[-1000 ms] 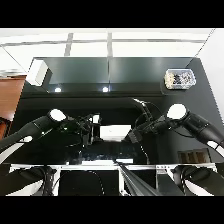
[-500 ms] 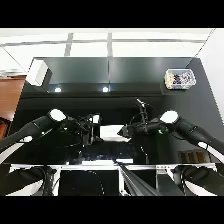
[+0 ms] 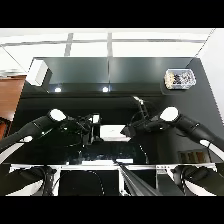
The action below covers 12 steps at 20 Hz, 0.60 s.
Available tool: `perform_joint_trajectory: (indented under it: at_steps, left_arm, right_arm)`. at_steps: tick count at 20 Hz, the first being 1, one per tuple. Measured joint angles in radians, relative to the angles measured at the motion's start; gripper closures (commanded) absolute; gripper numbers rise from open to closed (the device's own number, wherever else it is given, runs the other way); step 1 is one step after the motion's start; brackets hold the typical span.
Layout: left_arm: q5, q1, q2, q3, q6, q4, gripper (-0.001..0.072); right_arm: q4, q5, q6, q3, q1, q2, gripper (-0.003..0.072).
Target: Fold the box and place the chain.
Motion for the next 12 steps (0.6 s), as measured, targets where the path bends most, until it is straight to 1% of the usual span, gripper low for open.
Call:
perform_joint_trajectory:
  at_steps: [1, 2, 3, 6, 8, 10, 12]
  left_arm:
    - [0.000, 0.000, 0.001, 0.002, 0.000, 0.002, 0.0411]
    - [0.001, 0.000, 0.005, 0.006, 0.000, 0.003, 0.0271]
    - [0.002, 0.001, 0.010, 0.011, 0.000, 0.005, -0.0011]
    - [0.010, 0.001, 0.034, 0.038, -0.024, 0.018, -0.0006]
    - [0.003, 0.000, 0.050, 0.069, -0.067, 0.063, -0.0006]
    - [-0.034, 0.000, 0.066, 0.100, -0.104, 0.105, -0.0006]
    - [-0.077, -0.012, 0.077, 0.129, -0.133, 0.129, -0.0005]
  right_arm:
    - [-0.038, 0.048, 0.012, 0.036, -0.014, 0.025, 0.0669]
    - [-0.100, 0.102, 0.031, 0.071, -0.033, 0.057, 0.0669]
    - [-0.172, 0.153, 0.055, 0.099, -0.057, 0.095, 0.0669]
    - [-0.310, 0.235, 0.107, 0.143, -0.142, 0.199, 0.0669]
    - [-0.359, 0.286, 0.127, 0.155, -0.200, 0.243, 0.0668]
    - [-0.395, 0.328, 0.140, 0.157, -0.249, 0.267, 0.0669]
    - [-0.421, 0.329, 0.154, 0.145, -0.281, 0.280, 0.0669]
